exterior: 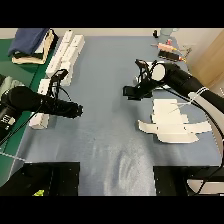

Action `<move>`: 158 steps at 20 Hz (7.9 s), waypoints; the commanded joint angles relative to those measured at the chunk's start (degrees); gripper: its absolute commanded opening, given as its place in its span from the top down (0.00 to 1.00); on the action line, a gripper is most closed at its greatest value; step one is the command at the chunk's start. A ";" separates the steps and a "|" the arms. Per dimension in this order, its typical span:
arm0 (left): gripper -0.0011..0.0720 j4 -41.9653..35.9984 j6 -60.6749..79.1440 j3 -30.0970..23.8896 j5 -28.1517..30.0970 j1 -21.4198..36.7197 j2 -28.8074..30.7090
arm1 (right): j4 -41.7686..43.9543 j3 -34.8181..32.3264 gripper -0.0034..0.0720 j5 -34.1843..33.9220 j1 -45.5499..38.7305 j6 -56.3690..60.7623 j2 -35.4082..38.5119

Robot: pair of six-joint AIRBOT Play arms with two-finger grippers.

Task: Fold the box.

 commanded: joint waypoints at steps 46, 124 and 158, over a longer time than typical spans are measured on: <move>0.96 -11.54 -0.46 -0.04 -9.25 9.57 1.66 | 24.35 -19.87 0.95 26.05 -50.93 -35.93 5.33; 0.77 -37.20 47.04 7.89 -12.79 1.46 -41.81 | 23.43 -52.37 0.95 -9.75 -4.44 -35.56 37.48; 0.97 -38.36 84.26 0.55 13.40 -14.23 -23.82 | 6.67 -47.39 0.95 -13.00 -6.56 -13.05 32.87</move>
